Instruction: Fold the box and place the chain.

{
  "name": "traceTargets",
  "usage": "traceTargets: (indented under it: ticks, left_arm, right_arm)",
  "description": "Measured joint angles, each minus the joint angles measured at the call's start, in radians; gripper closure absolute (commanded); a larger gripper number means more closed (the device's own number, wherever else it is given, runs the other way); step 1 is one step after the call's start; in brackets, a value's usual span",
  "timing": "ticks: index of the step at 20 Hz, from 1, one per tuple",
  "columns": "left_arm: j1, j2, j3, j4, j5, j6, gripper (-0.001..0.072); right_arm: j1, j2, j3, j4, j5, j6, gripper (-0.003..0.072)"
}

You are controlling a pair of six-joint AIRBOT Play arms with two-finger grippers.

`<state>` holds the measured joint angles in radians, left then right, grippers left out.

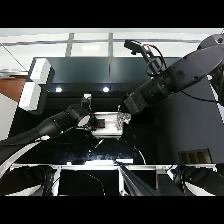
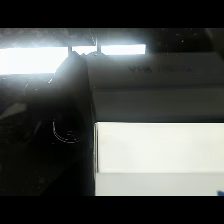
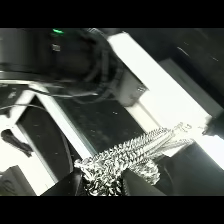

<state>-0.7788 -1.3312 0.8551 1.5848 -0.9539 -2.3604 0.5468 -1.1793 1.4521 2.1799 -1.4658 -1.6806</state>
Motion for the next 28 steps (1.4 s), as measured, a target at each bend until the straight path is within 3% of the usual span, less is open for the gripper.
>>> traceTargets:
  ticks: [8, 19, 20, 21, 22, 28]
  left_arm:
    - [0.0, 0.0, 0.0, 0.0, 0.0, 0.0, 0.0681]
    - [0.0, 0.0, 0.0, 0.0, 0.001, 0.0, 0.0681]
    - [0.0, 0.0, 0.0, 0.0, 0.001, 0.0, 0.0681]
    - [0.0, 0.0, 0.0, 0.0, 0.001, 0.0, 0.0681]
    - [0.0, 0.0, 0.0, 0.0, 0.001, 0.0, 0.0681]
    - [0.0, 0.0, 0.0, 0.0, 0.002, 0.0, 0.0682]
  right_arm:
    - [0.047, -0.012, -0.011, -0.005, 0.068, -0.002, 0.0664]
    - [0.1, -0.083, -0.195, -0.008, 0.186, 0.005, 0.066]
    - [0.104, -0.098, -0.202, -0.009, 0.196, 0.005, 0.0566]
    - [0.107, -0.109, -0.208, -0.009, 0.208, 0.005, 0.0359]
    - [0.107, -0.116, -0.211, -0.011, 0.212, 0.005, 0.0304]
    - [-0.01, -0.067, -0.217, -0.064, 0.114, -0.019, 0.0306]
